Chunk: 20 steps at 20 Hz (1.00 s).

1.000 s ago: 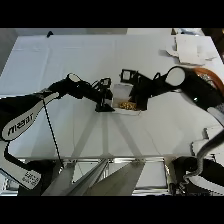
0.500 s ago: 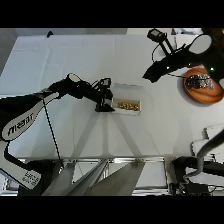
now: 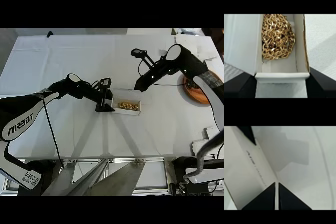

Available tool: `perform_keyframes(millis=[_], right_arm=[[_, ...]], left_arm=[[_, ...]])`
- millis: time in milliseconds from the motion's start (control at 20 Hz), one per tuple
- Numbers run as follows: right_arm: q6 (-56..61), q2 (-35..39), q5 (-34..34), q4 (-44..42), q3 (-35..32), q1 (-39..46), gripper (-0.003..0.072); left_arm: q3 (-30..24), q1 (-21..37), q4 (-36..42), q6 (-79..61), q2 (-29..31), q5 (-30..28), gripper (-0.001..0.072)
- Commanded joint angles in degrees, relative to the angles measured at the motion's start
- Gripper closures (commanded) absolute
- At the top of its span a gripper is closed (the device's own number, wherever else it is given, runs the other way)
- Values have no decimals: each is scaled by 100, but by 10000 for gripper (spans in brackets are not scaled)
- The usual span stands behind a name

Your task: Fold the box and place the chain.

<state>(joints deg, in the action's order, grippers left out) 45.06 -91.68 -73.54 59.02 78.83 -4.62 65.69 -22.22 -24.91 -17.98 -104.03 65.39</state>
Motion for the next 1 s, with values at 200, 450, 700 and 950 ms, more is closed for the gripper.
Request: perform_keyframes(millis=[200,450,700,950], right_arm=[[-356,984,787,129,-981,-533,679],[-356,1939,1969,275,-2050,-1040,676],[-352,2197,2809,518,-2306,-1521,512],[-164,2197,3447,765,-2767,-1744,494]], left_arm=[[-2,-2,0,0,0,0,569],[-2,-2,0,0,0,0,569],[-2,0,0,0,0,0,569],[-2,0,0,0,0,0,569]])
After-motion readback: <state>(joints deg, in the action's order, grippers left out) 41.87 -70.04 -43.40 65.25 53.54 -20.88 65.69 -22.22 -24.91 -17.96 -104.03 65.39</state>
